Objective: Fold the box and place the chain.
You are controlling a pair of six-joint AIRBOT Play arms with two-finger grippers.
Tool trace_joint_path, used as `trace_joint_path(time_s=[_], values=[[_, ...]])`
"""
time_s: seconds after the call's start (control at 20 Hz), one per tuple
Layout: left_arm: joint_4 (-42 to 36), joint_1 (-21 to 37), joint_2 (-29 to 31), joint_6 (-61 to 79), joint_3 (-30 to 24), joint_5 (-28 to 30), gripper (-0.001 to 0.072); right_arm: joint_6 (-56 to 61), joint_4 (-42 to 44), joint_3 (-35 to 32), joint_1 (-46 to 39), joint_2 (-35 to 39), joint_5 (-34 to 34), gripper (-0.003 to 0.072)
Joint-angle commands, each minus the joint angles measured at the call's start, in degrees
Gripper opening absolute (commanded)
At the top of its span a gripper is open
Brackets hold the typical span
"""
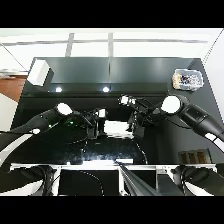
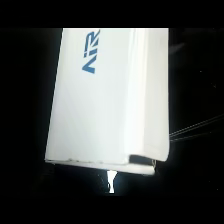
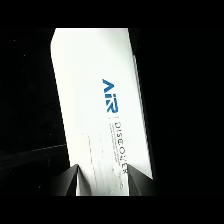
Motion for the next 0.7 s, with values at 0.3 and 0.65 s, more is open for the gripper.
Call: trace_joint_path(time_s=[0.3, 0.65], values=[[0.1, 0.0, 0.0, 0.0, 0.0, 0.0, 0.0484, 0.9, -0.6, -0.1, 1.5, 0.7, -2.1, 0.0261], [0.1, 0.0, 0.0, 0.0, 0.0, 0.0, 0.0484, 2.2, -1.7, -0.3, 3.4, 0.4, -5.3, 0.0191]])
